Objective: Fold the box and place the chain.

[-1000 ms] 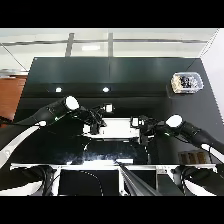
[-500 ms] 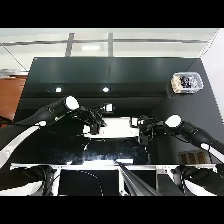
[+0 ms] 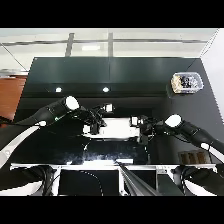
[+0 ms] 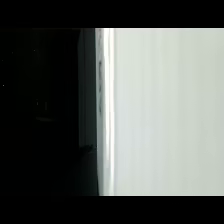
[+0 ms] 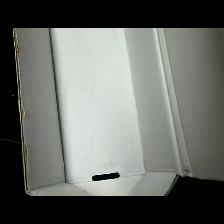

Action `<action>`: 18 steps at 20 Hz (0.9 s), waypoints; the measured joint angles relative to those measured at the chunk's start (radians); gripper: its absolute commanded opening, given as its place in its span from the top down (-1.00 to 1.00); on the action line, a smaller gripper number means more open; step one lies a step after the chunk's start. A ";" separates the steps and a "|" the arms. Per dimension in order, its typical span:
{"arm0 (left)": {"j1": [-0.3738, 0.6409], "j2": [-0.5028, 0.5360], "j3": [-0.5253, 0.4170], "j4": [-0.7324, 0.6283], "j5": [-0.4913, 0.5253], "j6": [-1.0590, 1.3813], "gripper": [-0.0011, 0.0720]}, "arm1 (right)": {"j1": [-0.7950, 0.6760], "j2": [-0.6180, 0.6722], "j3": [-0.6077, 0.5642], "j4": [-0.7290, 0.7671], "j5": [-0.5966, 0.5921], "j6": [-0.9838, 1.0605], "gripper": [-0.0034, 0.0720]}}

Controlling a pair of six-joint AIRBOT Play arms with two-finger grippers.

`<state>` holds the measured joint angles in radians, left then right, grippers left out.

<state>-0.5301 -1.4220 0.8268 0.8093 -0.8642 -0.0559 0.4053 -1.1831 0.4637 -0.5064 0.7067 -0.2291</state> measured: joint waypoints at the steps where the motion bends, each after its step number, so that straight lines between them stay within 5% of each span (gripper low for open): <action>1: 0.000 0.000 0.000 0.000 0.000 0.000 0.89 | -0.003 0.000 0.001 0.004 0.008 0.000 -0.97; 18: 0.000 0.000 0.000 0.000 -0.001 0.000 0.89 | 0.059 -0.006 0.002 -0.032 -0.050 0.074 -0.97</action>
<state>-0.5301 -1.4220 0.8268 0.8097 -0.8654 -0.0555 0.4641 -1.1892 0.4660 -0.5381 0.6567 -0.1555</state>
